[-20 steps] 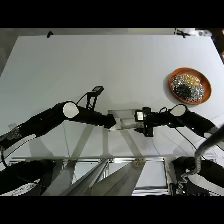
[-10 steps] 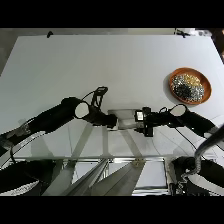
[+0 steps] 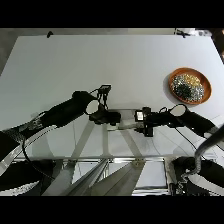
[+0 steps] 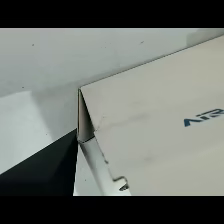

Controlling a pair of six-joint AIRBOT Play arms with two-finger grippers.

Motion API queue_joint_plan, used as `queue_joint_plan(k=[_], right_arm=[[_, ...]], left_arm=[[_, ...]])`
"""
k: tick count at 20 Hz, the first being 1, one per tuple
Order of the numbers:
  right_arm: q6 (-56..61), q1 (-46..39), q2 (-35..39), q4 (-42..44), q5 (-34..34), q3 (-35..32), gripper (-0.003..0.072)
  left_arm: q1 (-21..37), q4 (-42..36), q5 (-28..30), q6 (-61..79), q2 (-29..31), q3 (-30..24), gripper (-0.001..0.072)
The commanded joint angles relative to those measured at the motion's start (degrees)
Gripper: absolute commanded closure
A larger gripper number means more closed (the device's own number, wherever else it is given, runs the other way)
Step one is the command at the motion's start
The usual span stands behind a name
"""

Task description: Fold the box and place the chain.

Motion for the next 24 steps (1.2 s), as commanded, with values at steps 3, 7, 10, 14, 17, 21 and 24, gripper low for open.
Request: queue_joint_plan(k=[3, 7, 10, 14, 17, 21, 24], right_arm=[[0.0, 0.0, 0.0, 0.0, 0.0, 0.0, 0.0275], [0.0, 0.0, 0.0, 0.0, 0.0, 0.0, 0.0275], [0.0, 0.0, 0.0, 0.0, 0.0, 0.0, 0.0275], [0.0, 0.0, 0.0, 0.0, 0.0, 0.0, 0.0275], [0.0, 0.0, 0.0, 0.0, 0.0, 0.0, 0.0275], [0.0, 0.0, 0.0, 0.0, 0.0, 0.0, 0.0275], [0.0, 0.0, 0.0, 0.0, 0.0, 0.0, 0.0275]], left_arm=[[-0.4, 2.1, -7.7, -8.3, -0.3, 0.7, 0.0267], [-1.7, 2.2, -7.5, -11.5, -0.5, 0.7, 0.0272], [-3.0, 1.8, -4.6, -13.4, -0.9, 0.7, 0.0325], [-4.2, 1.6, -4.8, -16.5, -1.0, 0.7, 0.0325], [-4.7, 2.6, -4.3, -19.9, -1.0, 0.7, 0.0423], [-6.1, 5.0, -4.4, -22.4, -1.2, 0.7, 0.0505], [-7.5, 6.9, -4.5, -23.6, -2.0, 0.7, 0.0581]])
